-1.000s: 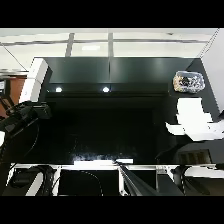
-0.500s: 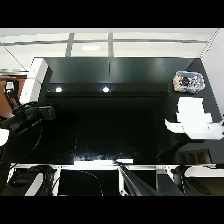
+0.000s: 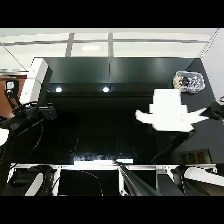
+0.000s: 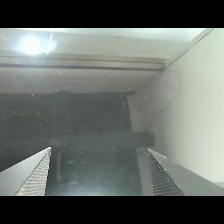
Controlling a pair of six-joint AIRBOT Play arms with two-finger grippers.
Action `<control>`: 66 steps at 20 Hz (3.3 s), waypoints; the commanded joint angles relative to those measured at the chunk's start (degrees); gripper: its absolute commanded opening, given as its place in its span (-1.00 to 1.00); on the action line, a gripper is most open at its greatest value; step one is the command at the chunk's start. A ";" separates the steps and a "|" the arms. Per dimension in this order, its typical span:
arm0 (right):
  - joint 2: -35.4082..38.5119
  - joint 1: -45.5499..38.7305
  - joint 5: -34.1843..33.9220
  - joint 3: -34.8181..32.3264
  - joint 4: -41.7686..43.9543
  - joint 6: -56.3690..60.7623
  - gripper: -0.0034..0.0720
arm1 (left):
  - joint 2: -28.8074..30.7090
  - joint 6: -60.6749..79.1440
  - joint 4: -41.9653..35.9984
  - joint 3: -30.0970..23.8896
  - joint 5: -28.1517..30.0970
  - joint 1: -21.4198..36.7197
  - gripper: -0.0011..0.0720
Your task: Fold the box and place the chain.
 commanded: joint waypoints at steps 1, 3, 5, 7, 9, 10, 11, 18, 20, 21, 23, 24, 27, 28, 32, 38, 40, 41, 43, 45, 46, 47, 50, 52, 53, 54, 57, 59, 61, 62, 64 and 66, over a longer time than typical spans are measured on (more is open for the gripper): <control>7.21 6.58 -0.24 -9.86 15.06 -1.29 -0.88 | -0.04 0.02 -1.40 -0.02 -1.64 -0.04 0.96; 14.32 12.61 -4.79 -18.82 21.77 -4.72 -0.88 | -0.04 0.04 -2.27 -0.02 -3.93 -0.04 0.96; 22.40 19.89 -14.03 -28.98 26.60 -6.47 -0.88 | -0.09 0.04 -2.62 -0.09 -6.43 -0.11 0.96; 28.46 27.71 -24.74 -37.57 29.51 -6.51 -0.88 | -1.14 0.09 -5.42 -1.09 -5.73 -1.57 0.96; 30.73 35.17 -32.52 -43.10 31.95 -6.45 -0.88 | -4.70 0.22 -5.25 -1.79 -5.29 -5.20 0.96; 30.71 38.27 -34.69 -44.54 33.14 -6.19 -0.88 | -7.30 0.22 -5.42 -1.77 -5.03 -7.26 0.96; 30.71 41.03 -35.91 -45.22 33.57 -6.08 -0.88 | -10.45 0.24 -6.29 -1.66 -3.93 -9.64 0.96; 30.71 50.51 -38.45 -45.27 33.55 -4.00 -0.88 | -42.12 24.96 -32.72 12.68 -17.55 -12.63 0.95; 30.71 50.49 -38.71 -45.27 33.53 -3.54 -0.88 | -50.07 29.64 -35.23 17.25 -22.43 -12.94 0.95; 30.71 50.49 -38.77 -45.27 33.53 -3.50 -0.88 | -52.92 31.41 -35.23 18.91 -25.46 -13.14 0.95; 30.71 50.49 -38.88 -45.27 33.53 -3.48 -0.88 | -57.24 35.82 -35.28 20.98 -32.17 -13.11 0.95; 30.71 50.49 -38.88 -45.27 33.53 -3.48 -0.88 | -58.80 37.77 -35.23 21.46 -34.71 -13.09 0.94; 30.71 50.49 -38.91 -45.27 33.53 -3.48 -0.88 | -62.03 42.60 -34.80 21.86 -40.09 -13.09 0.84; 30.71 50.49 -38.88 -45.27 33.53 -3.48 -0.88 | -62.45 43.98 -34.75 21.86 -41.48 -13.09 0.61; 30.71 50.49 -38.56 -45.27 33.48 -3.43 -0.88 | -62.47 49.81 -31.08 22.05 -38.99 -13.07 -0.35; 30.71 49.83 -37.48 -44.63 31.54 -3.43 -0.11 | -62.38 50.69 -30.86 25.44 -38.23 -13.11 -0.90; 30.73 47.04 -34.12 -40.96 28.17 -3.17 0.70 | -61.46 50.71 -30.40 26.05 -37.27 -13.35 -0.91; 30.73 45.16 -30.53 -37.86 25.38 -3.19 0.70 | -60.43 50.64 -29.46 26.05 -36.02 -13.73 -0.91; 30.73 42.16 -22.18 -30.58 17.77 -3.21 0.70 | -56.76 50.62 -27.45 25.94 -35.26 -15.30 -0.91; 30.73 41.29 -15.45 -23.74 7.96 -3.23 0.70 | -51.65 53.79 -27.08 24.70 -31.87 -17.27 -0.91; 30.71 41.33 -13.81 -21.24 4.07 -3.23 0.70 | -48.68 57.02 -27.80 23.17 -27.85 -18.49 -0.91; 30.73 41.33 -13.25 -19.41 1.57 -3.32 0.70 | -46.18 61.31 -29.55 21.27 -24.28 -19.69 -0.91; 30.69 41.35 -13.73 -18.32 0.81 -9.60 0.70 | -43.89 81.70 -31.06 16.13 -21.27 -23.63 -0.90; 30.69 41.48 -14.71 -18.40 0.85 -13.92 0.70 | -44.09 91.30 -28.94 14.49 -15.91 -26.71 -0.91; 30.67 41.86 -15.41 -18.73 0.79 -14.80 0.70 | -44.72 92.00 -31.71 13.68 -11.43 -27.93 -0.90; 30.64 42.75 -16.15 -19.37 0.83 -15.96 0.70 | -45.81 93.88 -34.60 13.18 -8.79 -28.48 -0.90; 30.62 47.56 -19.34 -22.36 0.98 -18.05 0.70 | -48.02 94.84 -37.38 14.01 -7.48 -28.48 -0.90; 30.60 52.46 -23.58 -25.24 1.05 -18.08 0.70 | -48.09 93.15 -36.70 13.94 -4.31 -28.48 -0.89; 30.49 57.61 -28.57 -28.41 1.05 -19.61 0.70 | -48.09 91.49 -36.70 13.94 -1.95 -28.50 -0.89; 30.47 60.15 -31.15 -29.86 1.05 -20.76 0.70 | -48.09 91.43 -36.68 13.94 -1.81 -28.52 -0.89; 30.47 64.24 -35.95 -32.20 0.94 -22.93 0.70 | -48.13 91.43 -36.52 13.97 -1.77 -28.59 -0.89; 30.42 66.27 -39.10 -33.77 0.94 -26.10 0.70 | -48.13 91.36 -36.52 13.97 -1.60 -28.61 -0.89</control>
